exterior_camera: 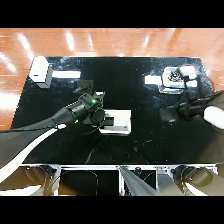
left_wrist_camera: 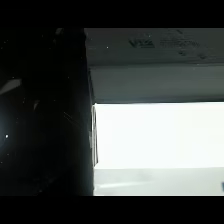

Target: Fold the box and place the chain.

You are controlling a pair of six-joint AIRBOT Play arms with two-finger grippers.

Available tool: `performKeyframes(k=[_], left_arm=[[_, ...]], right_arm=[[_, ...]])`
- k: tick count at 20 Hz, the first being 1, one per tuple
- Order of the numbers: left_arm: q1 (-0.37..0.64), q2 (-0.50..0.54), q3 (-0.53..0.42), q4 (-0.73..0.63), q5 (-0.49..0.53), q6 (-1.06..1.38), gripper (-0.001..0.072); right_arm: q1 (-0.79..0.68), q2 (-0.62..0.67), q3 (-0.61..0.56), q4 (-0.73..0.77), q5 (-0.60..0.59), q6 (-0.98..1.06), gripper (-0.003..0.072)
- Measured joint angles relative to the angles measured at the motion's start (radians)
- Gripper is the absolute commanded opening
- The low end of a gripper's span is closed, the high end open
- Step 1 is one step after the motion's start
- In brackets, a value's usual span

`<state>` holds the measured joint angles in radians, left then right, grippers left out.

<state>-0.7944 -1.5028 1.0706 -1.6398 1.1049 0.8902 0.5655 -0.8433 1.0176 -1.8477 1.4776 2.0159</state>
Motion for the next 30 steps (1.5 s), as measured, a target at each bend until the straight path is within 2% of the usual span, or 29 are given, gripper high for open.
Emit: performKeyframes(k=[3, 6, 10, 13, 15, 16, 17, 20, 23, 27, 28, 30], left_arm=[[0.0, 0.0, 0.0, 0.0, -0.009, -0.003, 0.0023], [0.0, 0.0, 0.0, 0.0, -0.011, -0.003, 0.0023], [0.0, 0.0, 0.0, 0.0, -0.006, -0.004, 0.0023], [0.0, 0.0, 0.0, 0.0, 0.0, -0.006, 0.0023], [0.0, 0.0, 0.0, 0.0, 0.003, -0.006, 0.0023], [0.0, 0.0, 0.0, -0.005, 0.004, -0.006, 0.0023], [0.0, 0.0, 0.0, -0.01, 0.005, -0.006, 0.0023], [0.001, 0.0, 0.0, -0.018, 0.007, -0.004, 0.0023], [0.001, 0.0, 0.0, -0.023, 0.009, -0.004, 0.0023], [0.001, 0.0, 0.0, -0.026, 0.01, -0.004, 0.0023], [0.001, 0.0, 0.0, -0.027, 0.01, -0.004, 0.0023], [0.001, 0.0, 0.0, -0.028, 0.01, -0.005, 0.0023]], right_arm=[[-0.154, -0.007, -0.002, -0.029, -0.103, -0.022, 0.0417], [-0.298, -0.066, -0.003, -0.043, -0.246, -0.032, 0.0417], [-0.472, -0.253, 0.03, -0.028, -0.412, -0.042, 0.0417], [-0.569, -0.431, 0.127, 0.031, -0.498, -0.06, 0.0417], [-0.607, -0.552, 0.225, 0.066, -0.518, -0.087, 0.043], [-0.62, -0.609, 0.279, 0.08, -0.52, -0.103, 0.0545], [-0.63, -0.669, 0.34, 0.093, -0.52, -0.121, 0.0576], [-0.645, -0.825, 0.507, 0.134, -0.502, -0.195, 0.057], [-0.653, -0.931, 0.617, 0.167, -0.487, -0.24, 0.057], [-0.661, -1.014, 0.674, 0.185, -0.474, -0.293, 0.0569], [-0.661, -1.027, 0.68, 0.191, -0.472, -0.304, 0.0543], [-0.663, -1.046, 0.688, 0.192, -0.467, -0.323, 0.0542]])
